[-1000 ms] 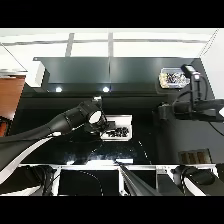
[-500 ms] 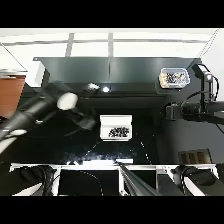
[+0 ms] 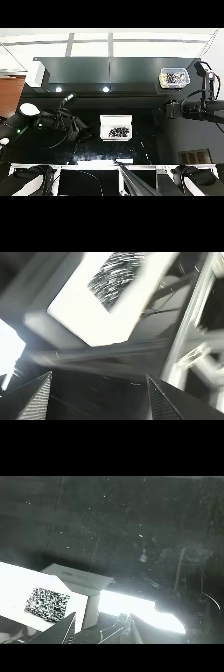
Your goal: Fold the box and place the chain.
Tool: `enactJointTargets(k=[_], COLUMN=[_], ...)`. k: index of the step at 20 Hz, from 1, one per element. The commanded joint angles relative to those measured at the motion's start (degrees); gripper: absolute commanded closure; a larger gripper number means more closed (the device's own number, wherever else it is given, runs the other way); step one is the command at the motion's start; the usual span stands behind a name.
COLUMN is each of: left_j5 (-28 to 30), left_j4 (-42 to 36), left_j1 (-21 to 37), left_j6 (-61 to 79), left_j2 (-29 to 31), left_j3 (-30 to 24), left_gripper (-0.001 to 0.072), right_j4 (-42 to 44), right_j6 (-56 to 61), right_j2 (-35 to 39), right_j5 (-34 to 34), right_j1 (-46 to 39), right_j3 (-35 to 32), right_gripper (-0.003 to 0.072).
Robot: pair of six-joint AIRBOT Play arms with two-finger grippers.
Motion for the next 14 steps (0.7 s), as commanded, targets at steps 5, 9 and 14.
enactJointTargets(k=[5,9,14], left_j5=[26.4,22.6,18.7], left_j4=[-5.4,1.4,0.9], left_j1=[-10.6,-14.0,-14.0], left_j6=[33.8,33.6,33.3], left_j2=[-3.5,-6.6,-8.6], left_j3=[-2.8,-1.0,1.1], left_gripper=[0.0002,0.0002,0.0003], right_j4=[0.0,0.1,0.0], right_j6=[0.2,0.8,0.8], right_j2=[0.0,0.0,-0.1], right_j5=[-0.9,-1.4,-3.3], right_j1=[0.0,0.0,0.0], right_j3=[-0.1,-0.5,-1.3], right_gripper=[0.0278,0.0279,0.0279])
